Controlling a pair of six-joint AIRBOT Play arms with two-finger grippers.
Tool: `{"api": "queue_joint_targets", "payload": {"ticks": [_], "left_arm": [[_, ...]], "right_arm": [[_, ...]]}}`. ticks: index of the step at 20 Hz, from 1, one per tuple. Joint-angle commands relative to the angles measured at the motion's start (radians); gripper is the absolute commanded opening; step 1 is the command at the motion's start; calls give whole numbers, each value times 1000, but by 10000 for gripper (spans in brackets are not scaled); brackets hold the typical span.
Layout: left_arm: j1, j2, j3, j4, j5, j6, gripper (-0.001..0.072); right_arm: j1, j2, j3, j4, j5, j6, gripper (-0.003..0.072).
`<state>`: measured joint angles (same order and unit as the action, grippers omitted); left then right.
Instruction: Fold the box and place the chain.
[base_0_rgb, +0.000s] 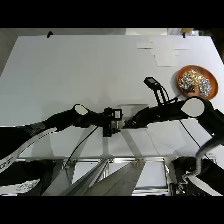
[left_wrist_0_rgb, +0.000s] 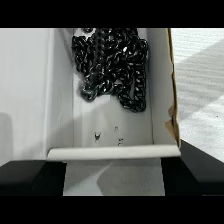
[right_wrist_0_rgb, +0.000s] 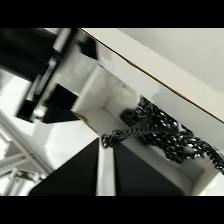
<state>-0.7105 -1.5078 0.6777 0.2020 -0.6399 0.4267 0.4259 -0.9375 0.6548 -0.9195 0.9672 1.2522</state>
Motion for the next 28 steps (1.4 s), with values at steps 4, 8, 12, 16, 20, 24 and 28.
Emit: {"api": "queue_joint_targets", "payload": {"ticks": [4, 8, 12, 16, 20, 24, 28], "left_arm": [[0, 0, 1, 0, 0, 0, 207], [0, 0, 1, 0, 0, 0, 207], [0, 0, 1, 0, 0, 0, 207], [0, 0, 1, 0, 0, 0, 207], [0, 0, 1, 0, 0, 0, 207], [0, 0, 1, 0, 0, 0, 207], [-1, 0, 1, 0, 0, 0, 207]], "right_arm": [[0, -24, 68, -28, 75, -88, 285], [-66, -25, 311, -173, 173, -104, 254], [-264, -45, 372, -222, 44, -101, 38], [-361, -187, 351, -340, 44, -97, 22], [-364, -312, 307, -443, 66, -2, 22], [-364, -356, 304, -481, 118, 79, 320], [-364, -357, 257, -522, 89, 144, 336]]}}
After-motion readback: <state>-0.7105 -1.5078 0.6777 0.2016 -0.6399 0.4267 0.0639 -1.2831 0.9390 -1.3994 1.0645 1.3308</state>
